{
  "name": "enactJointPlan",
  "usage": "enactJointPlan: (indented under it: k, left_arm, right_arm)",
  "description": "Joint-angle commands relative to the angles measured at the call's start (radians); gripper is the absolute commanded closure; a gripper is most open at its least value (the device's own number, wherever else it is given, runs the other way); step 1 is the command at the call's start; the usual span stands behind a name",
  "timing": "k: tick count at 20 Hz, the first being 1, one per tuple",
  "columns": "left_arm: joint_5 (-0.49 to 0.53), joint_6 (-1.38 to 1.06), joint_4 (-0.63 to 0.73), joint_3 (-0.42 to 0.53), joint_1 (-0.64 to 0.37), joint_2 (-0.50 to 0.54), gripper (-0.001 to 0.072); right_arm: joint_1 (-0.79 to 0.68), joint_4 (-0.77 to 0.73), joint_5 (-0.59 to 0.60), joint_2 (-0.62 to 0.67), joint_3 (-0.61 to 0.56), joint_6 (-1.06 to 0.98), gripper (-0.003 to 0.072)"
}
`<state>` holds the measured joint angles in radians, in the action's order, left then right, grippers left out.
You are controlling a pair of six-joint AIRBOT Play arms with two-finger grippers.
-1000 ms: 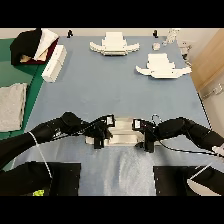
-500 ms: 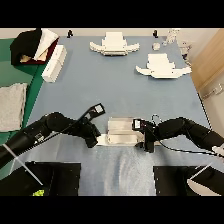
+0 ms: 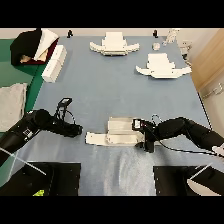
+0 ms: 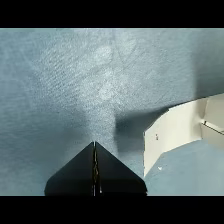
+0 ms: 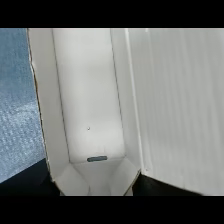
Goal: Fold the box.
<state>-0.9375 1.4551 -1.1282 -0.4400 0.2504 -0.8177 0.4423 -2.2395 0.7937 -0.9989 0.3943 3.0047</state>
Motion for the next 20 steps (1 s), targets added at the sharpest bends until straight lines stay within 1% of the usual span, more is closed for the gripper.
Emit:
enactJointPlan:
  k: [1, 2, 3, 7, 9, 11, 14, 17, 20]
  left_arm:
    - [-0.008, -0.086, 0.223, 0.018, -0.020, -0.084, 0.0696]
    - [0.004, -0.145, 0.305, 0.020, -0.003, -0.106, 0.0697]
    - [0.020, -0.162, 0.348, 0.021, 0.026, -0.126, 0.0696]
    - [0.105, -0.151, 0.385, 0.021, 0.197, -0.169, 0.0696]
    - [0.154, -0.146, 0.431, 0.020, 0.249, -0.167, 0.0697]
    - [0.142, -0.146, 0.465, 0.011, 0.254, -0.166, 0.0696]
    - [0.082, -0.160, 0.467, -0.031, 0.254, -0.154, 0.0696]
    - [0.077, -0.161, 0.467, -0.065, 0.254, -0.153, 0.0695]
    - [0.072, -0.157, 0.463, -0.068, 0.253, -0.154, 0.0694]
  right_arm:
    - [0.000, 0.000, 0.000, 0.001, 0.001, 0.000, 0.0177]
    - [0.000, 0.000, 0.000, 0.001, 0.001, 0.000, 0.0177]
    - [0.000, -0.001, 0.000, 0.001, 0.001, 0.000, 0.0177]
    - [0.000, -0.001, 0.000, 0.001, 0.001, 0.000, 0.0177]
    - [0.000, 0.000, 0.000, 0.001, 0.001, 0.000, 0.0177]
    - [0.000, 0.000, 0.000, 0.001, 0.001, 0.000, 0.0177]
    - [0.000, 0.000, 0.000, 0.001, 0.001, 0.000, 0.0177]
    - [0.000, -0.001, 0.000, 0.001, 0.001, 0.000, 0.0177]
    - [0.000, 0.000, 0.000, 0.001, 0.001, 0.000, 0.0177]
